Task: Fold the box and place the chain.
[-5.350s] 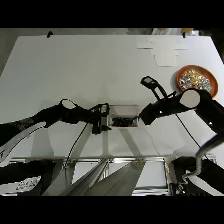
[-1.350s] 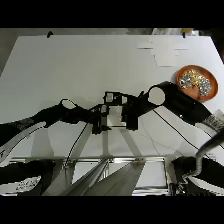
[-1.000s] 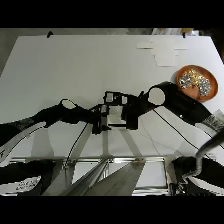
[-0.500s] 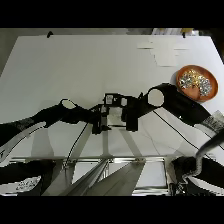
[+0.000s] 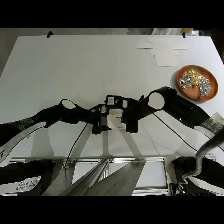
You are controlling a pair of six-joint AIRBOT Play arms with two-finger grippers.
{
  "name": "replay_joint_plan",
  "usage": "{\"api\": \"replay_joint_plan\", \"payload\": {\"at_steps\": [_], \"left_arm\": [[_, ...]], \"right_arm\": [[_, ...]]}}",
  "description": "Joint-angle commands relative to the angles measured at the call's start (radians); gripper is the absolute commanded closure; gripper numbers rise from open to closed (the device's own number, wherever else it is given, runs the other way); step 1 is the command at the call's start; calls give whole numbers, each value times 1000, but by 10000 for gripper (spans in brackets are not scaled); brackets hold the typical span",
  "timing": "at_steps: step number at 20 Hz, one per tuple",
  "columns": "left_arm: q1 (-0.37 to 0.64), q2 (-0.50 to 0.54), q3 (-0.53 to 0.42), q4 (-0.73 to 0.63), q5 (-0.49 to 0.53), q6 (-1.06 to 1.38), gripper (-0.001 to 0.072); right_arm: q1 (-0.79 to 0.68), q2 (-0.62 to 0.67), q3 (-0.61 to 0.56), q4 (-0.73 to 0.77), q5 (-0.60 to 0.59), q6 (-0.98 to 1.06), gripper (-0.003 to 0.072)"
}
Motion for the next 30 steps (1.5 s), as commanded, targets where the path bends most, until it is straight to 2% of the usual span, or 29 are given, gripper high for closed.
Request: {"api": "replay_joint_plan", "payload": {"at_steps": [1,30], "left_arm": [[0,0,0,-1,0,0,488],[0,0,0,-1,0,0,488]], "right_arm": [[1,10,-2,-8,-35,3,607],[0,53,-7,-3,-76,3,607]]}}
